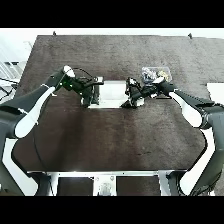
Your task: Fold the box and place the chain.
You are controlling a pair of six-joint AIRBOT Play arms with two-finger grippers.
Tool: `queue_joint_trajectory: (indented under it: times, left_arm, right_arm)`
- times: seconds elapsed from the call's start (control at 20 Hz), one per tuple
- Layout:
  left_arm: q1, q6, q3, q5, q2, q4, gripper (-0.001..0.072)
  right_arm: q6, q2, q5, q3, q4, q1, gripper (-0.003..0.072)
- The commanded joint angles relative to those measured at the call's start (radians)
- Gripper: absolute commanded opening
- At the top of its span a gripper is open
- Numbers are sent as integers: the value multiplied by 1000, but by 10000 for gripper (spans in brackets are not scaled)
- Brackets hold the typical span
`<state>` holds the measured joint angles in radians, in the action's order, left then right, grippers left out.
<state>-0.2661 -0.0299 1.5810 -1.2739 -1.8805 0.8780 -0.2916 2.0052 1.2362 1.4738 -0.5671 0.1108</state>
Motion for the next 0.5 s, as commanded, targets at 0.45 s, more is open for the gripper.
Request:
queue_joint_trajectory:
  times: [0.45]
  left_arm:
    - [139, -488, -11, -56, 161, -44, 15]
  right_arm:
    - [-1, 0, 3, 0, -1, 0, 457]
